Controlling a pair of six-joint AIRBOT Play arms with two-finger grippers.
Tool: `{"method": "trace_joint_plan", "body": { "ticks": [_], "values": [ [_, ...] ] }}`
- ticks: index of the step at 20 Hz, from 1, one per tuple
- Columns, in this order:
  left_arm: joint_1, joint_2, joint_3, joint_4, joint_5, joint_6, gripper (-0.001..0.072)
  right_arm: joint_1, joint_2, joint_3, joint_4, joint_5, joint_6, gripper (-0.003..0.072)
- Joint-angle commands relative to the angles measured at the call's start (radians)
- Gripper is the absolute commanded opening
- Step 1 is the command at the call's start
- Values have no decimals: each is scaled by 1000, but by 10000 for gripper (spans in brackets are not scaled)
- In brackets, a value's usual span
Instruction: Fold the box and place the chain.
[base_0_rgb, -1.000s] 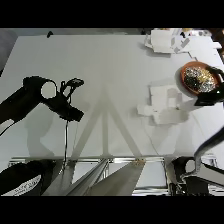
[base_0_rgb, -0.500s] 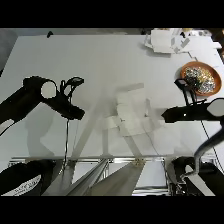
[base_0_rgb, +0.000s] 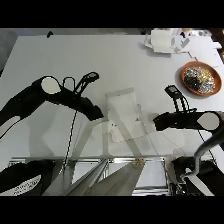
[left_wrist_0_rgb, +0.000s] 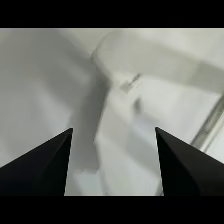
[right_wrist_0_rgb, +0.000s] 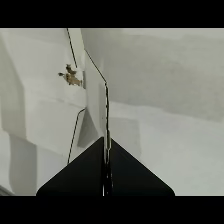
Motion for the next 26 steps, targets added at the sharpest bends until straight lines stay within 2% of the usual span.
{"method": "trace_joint_plan", "body": {
  "ticks": [1, 2, 5, 9, 11, 12, 14, 17, 23, 26],
  "values": [
    [1, -134, -1, -320, 37, 277, 662, 10, 3, -3, 1, -5, 13, 19],
    [1, -175, -1, -333, 40, 283, 693, 10, 3, -3, 1, -5, 13, 19],
    [1, -259, -1, -344, 58, 317, 693, 10, 3, -3, 1, 4, 13, 19],
    [3, -296, 0, -361, 69, 341, 693, 10, 3, -3, 1, 10, 13, 20],
    [43, -281, 0, -362, -25, 341, 693, 10, 3, -3, 1, 11, 13, 20],
    [84, -266, 0, -350, -101, 335, 693, 10, 3, -3, 1, 10, 13, 20],
    [177, -232, 0, -334, -191, 283, 693, 10, 3, -3, 1, 10, 13, 20],
    [257, -220, 0, -333, -208, 249, 693, 10, 3, -3, 1, 10, 13, 20],
    [131, -328, 0, -416, -126, 304, 693, 10, 3, -3, 1, 6, 13, 20],
    [94, -392, 0, -478, -120, 334, 693, 10, 3, -3, 1, 6, 13, 20]
  ]
}}
